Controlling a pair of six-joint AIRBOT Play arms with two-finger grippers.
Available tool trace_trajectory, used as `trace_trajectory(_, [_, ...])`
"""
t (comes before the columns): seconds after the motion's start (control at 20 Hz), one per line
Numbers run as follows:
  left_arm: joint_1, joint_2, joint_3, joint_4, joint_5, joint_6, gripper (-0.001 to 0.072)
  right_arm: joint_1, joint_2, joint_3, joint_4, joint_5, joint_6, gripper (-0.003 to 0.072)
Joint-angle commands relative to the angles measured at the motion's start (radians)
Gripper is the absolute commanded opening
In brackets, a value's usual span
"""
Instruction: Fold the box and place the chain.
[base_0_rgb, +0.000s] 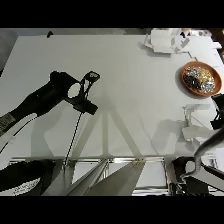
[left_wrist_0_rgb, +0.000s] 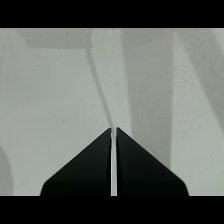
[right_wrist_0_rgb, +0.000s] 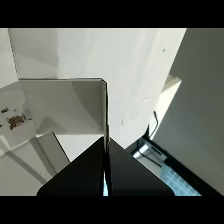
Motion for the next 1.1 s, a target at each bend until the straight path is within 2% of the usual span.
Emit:
trace_trajectory(0.0, [0.0,0.001,0.0,0.0,0.0,0.0,0.0032,0.118,0.086,0.0,0.163,0.003,-0.042,0.0016])
trace_trajectory(0.2, [0.001,0.001,0.0,0.001,0.0,0.0,0.0032,0.302,0.236,0.0,0.494,-0.044,-0.064,0.0016])
trace_trajectory(0.45, [0.0,0.001,0.0,0.0,0.008,0.0,0.0032,0.519,0.41,-0.037,0.834,-0.232,-0.044,0.0016])
trace_trajectory(0.6, [0.0,0.001,0.0,0.0,0.011,0.0,0.0032,0.654,0.471,-0.116,0.888,-0.374,0.031,0.0016])
trace_trajectory(0.7, [0.001,0.001,0.0,-0.002,0.033,0.085,0.0031,0.743,0.474,-0.175,0.887,-0.445,0.082,0.0016])
trace_trajectory(0.9, [0.025,0.004,-0.001,-0.05,0.019,0.297,0.0045,0.848,0.474,-0.218,0.879,-0.481,0.122,0.0017])
trace_trajectory(1.0, [0.105,0.029,-0.01,-0.219,0.029,0.423,0.0214,0.853,0.474,-0.218,0.88,-0.478,0.121,0.0017])
trace_trajectory(1.05, [0.162,0.053,-0.017,-0.326,0.039,0.502,0.0211,0.853,0.474,-0.218,0.88,-0.477,0.121,0.0017])
